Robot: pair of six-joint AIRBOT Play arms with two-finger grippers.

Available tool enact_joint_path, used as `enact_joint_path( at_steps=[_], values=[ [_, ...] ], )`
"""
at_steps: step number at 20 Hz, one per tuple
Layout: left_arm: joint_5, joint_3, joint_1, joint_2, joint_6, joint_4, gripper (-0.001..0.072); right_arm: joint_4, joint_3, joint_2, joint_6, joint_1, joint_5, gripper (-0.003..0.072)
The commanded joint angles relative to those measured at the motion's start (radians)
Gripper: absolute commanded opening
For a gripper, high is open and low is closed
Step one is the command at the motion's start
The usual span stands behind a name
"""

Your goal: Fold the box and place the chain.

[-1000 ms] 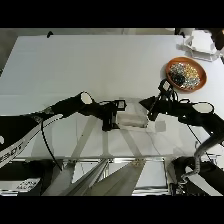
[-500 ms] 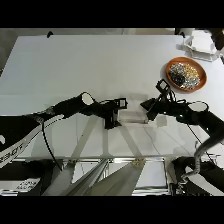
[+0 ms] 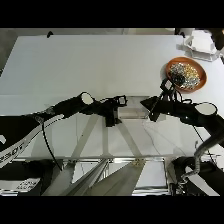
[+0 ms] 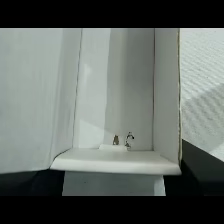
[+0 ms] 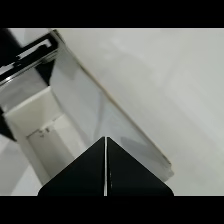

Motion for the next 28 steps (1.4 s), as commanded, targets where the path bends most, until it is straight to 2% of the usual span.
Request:
enact_joint_path(
  at_steps=[1,5,8,10,11,13,16,19,22,24,28],
  values=[
    [0.001,0.001,0.001,0.001,0.001,0.000,0.0089,-0.268,0.001,0.080,0.010,-0.001,0.106,0.0012],
    [0.001,0.001,0.000,0.001,0.001,0.000,0.0089,-0.698,0.000,0.123,0.236,0.000,0.180,0.0011],
    [0.000,0.001,0.001,0.001,0.001,0.000,0.0089,-0.781,0.000,0.128,0.228,0.000,0.179,0.0018],
    [0.001,0.001,0.001,0.001,0.001,0.000,0.0089,-0.816,0.000,0.128,0.225,0.000,0.175,0.0319],
    [0.001,0.001,0.001,0.001,0.001,0.000,0.0089,-0.836,0.000,0.128,0.224,0.000,0.167,0.0349],
    [0.000,0.001,0.001,0.001,0.001,0.000,0.0089,-0.859,0.000,0.124,0.165,0.000,0.117,0.0343],
    [0.000,0.001,0.001,0.001,0.001,0.000,0.0089,-0.716,0.000,0.066,-0.002,0.000,0.007,0.0345],
    [0.000,0.001,0.001,0.001,0.001,0.000,0.0089,-0.571,-0.001,-0.047,-0.172,0.000,-0.024,0.0343],
    [0.000,0.001,0.001,0.001,0.001,0.000,0.0089,-0.497,0.000,-0.128,-0.240,0.000,-0.035,0.0337],
    [0.001,0.001,0.001,0.001,0.001,0.000,0.0089,-0.455,0.000,-0.146,-0.284,0.000,-0.036,0.0288],
    [0.000,0.001,0.000,0.001,0.001,0.000,0.0089,-0.382,0.000,-0.153,-0.297,0.000,-0.057,0.0285]
  ],
)
